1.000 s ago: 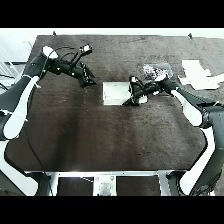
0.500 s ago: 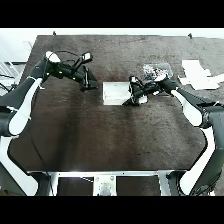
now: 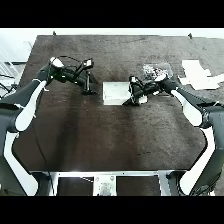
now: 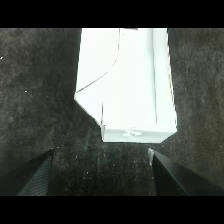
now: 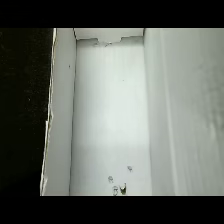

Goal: Fold the box and place the chain.

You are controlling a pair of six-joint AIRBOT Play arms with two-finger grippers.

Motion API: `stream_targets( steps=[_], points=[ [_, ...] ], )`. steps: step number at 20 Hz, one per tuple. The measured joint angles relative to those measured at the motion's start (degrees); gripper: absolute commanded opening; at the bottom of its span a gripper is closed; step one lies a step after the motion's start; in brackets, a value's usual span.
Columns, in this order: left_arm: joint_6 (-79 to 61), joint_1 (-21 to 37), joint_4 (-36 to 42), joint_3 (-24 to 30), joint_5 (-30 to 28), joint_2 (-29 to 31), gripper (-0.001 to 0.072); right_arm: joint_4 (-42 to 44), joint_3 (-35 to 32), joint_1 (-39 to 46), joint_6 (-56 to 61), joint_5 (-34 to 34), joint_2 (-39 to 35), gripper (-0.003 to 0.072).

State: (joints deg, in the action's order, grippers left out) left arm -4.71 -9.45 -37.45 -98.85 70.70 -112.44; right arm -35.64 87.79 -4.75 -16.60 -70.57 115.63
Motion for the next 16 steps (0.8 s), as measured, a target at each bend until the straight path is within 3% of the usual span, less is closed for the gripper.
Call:
stream_targets(
  steps=[16],
  points=[
    [-4.48, -2.25, 3.39, 0.00, 2.95, -5.77, 0.0720, 0.00, 0.00, 0.02, 0.00, 0.00, 0.00, 0.0586]
  ],
)
